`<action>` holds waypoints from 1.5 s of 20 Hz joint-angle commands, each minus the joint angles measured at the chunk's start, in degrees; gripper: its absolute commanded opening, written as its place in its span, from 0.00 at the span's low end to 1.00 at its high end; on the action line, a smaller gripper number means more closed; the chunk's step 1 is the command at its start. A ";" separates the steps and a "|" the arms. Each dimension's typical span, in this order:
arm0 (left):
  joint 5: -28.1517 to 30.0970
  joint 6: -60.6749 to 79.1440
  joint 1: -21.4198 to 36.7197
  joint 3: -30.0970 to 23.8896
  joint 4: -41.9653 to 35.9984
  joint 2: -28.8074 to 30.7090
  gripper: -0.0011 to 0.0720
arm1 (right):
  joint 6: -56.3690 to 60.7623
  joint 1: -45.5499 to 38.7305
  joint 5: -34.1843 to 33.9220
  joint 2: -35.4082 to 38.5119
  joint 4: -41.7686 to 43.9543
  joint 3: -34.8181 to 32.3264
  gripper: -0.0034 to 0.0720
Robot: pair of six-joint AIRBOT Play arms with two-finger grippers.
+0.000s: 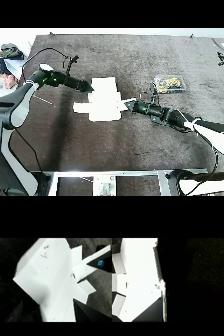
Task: Fold the box and place the chain.
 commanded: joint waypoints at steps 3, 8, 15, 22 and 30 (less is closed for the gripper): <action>-2.49 -0.50 -2.10 0.33 0.98 -2.01 0.90 | 0.00 0.00 0.26 -0.04 0.31 -0.04 0.02; -5.09 -0.09 -2.27 0.33 0.00 -2.25 0.82 | -0.02 -0.09 0.24 -0.04 0.31 -0.04 0.02; -6.97 0.70 -3.06 0.33 -0.98 -3.21 0.71 | 0.00 -0.22 0.26 -0.02 0.31 -0.04 0.02; -6.56 2.54 -3.04 0.33 -0.90 -3.43 0.21 | 0.02 -0.22 0.39 -0.02 0.28 -0.04 0.02; -6.60 14.82 -3.04 0.33 -0.94 -3.41 0.03 | 0.02 -5.38 3.67 2.51 -0.61 -0.04 0.52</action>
